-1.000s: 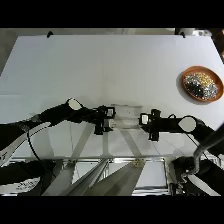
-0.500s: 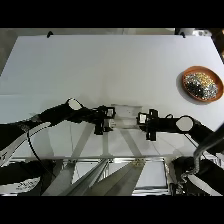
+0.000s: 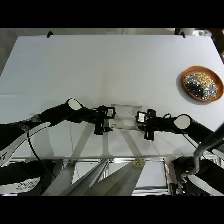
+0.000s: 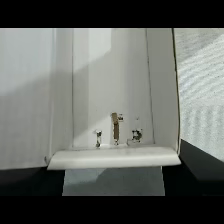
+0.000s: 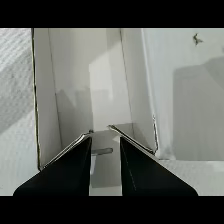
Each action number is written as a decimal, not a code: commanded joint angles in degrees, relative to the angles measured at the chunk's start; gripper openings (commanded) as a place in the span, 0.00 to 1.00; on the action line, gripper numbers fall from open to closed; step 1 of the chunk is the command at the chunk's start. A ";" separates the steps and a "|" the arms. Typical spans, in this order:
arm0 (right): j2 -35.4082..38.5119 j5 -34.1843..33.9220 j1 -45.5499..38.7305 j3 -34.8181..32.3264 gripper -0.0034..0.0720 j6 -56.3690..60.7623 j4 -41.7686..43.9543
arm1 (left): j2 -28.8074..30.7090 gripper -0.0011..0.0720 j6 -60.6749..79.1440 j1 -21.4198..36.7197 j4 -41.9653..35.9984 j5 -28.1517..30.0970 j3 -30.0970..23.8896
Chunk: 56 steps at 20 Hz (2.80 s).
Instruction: Fold the box and place the chain.
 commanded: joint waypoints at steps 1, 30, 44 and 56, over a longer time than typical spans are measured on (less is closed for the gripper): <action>-0.85 -0.33 0.04 0.04 0.28 -0.48 0.48 | 0.02 0.48 -0.02 0.02 -0.02 0.02 0.00; -3.74 0.17 0.02 0.04 0.68 -14.10 11.61 | 0.02 0.48 -0.02 0.02 -0.02 0.02 0.00; 13.35 1.18 -0.31 0.04 0.07 21.27 -0.74 | 0.02 0.48 -0.02 0.02 -0.02 0.02 0.00; 23.52 20.57 -30.62 -1.75 0.06 85.42 -26.27 | 0.02 0.48 -0.02 0.02 -0.02 0.02 0.00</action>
